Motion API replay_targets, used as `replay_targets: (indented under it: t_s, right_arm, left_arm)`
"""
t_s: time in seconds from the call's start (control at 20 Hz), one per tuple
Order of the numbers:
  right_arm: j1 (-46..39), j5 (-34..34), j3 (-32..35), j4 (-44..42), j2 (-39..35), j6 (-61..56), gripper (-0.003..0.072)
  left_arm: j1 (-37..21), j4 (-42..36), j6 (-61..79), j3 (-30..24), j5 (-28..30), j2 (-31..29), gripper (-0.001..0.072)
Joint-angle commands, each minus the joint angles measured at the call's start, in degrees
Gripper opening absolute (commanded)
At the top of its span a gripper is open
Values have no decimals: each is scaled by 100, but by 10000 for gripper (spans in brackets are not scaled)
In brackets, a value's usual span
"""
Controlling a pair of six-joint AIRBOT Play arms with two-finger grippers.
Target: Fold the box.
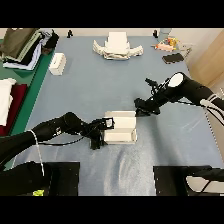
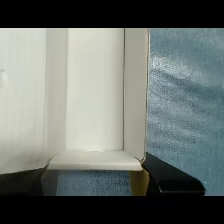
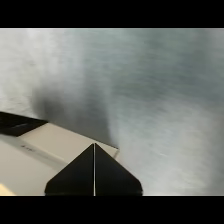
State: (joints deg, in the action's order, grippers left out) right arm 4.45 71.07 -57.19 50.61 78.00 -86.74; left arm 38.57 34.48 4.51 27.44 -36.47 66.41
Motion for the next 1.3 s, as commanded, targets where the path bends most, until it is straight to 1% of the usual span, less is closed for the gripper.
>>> replay_targets:
  t_s: [0.0,0.2,0.25,0.3,0.4,0.5,0.65,0.9,1.05,1.15,1.2,1.25]
  right_arm:
    - [-186,750,-7,-1290,420,1386,4]
    - [-63,1812,-4,-1270,376,2135,3]
    - [4,1856,9,-1132,293,2227,3]
    - [120,1757,13,-811,164,2240,4]
    - [490,1244,57,-26,-144,2240,4]
    - [931,616,212,400,-518,2326,3]
    - [1565,-415,586,431,-1023,2796,3]
    - [2562,-2138,1335,540,-1663,3501,4]
    - [3156,-2903,1777,723,-1982,3873,3]
    - [3541,-3117,1930,1110,-2133,3945,4]
    - [3711,-3115,1939,1381,-2155,3943,17]
    - [3842,-3108,1939,1602,-2155,3943,123]
  left_arm:
    - [2,0,0,-2,2,2,518]
    - [2,0,0,-2,2,2,518]
    - [2,0,0,-2,0,2,518]
    - [2,0,0,-2,-2,2,518]
    - [2,0,0,-2,0,2,518]
    - [2,0,0,-2,-2,2,518]
    - [2,0,0,-2,0,2,518]
    - [2,0,0,-2,2,2,518]
    - [2,0,0,-2,0,2,519]
    - [2,0,0,-2,0,2,518]
    - [2,0,0,-2,2,2,518]
    - [2,0,0,-2,0,2,519]
